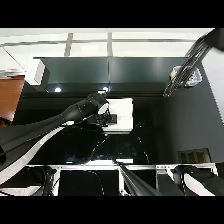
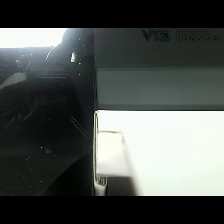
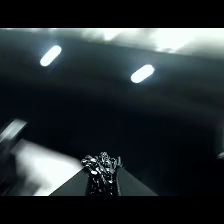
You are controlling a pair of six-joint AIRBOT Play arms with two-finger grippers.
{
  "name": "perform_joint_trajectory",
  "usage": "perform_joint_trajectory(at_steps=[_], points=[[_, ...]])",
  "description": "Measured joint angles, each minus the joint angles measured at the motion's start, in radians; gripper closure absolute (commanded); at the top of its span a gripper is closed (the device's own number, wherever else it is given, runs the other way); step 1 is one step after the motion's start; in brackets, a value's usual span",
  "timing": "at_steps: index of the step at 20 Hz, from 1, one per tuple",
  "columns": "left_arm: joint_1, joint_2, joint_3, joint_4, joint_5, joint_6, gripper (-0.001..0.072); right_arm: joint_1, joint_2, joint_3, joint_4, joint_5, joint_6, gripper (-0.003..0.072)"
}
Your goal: Fold the box and place the chain.
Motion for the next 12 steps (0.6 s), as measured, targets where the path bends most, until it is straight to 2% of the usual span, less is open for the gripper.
perform_joint_trajectory(at_steps=[3,5,8,12], points=[[0.0,0.0,0.0,0.0,0.0,0.0,0.0682,0.07,0.014,-0.126,0.115,0.076,-0.055,0.0677],[0.0,0.0,0.0,0.0,0.0,0.0,0.0682,0.107,0.018,-0.224,0.202,0.08,-0.084,0.0677],[0.0,0.0,0.0,0.0,0.0,0.0,0.0682,0.154,0.021,-0.366,0.332,-0.004,-0.13,0.0678],[0.0,0.0,0.0,0.0,0.0,0.0,0.0682,0.201,0.019,-0.522,0.402,-0.17,-0.156,0.0677]])
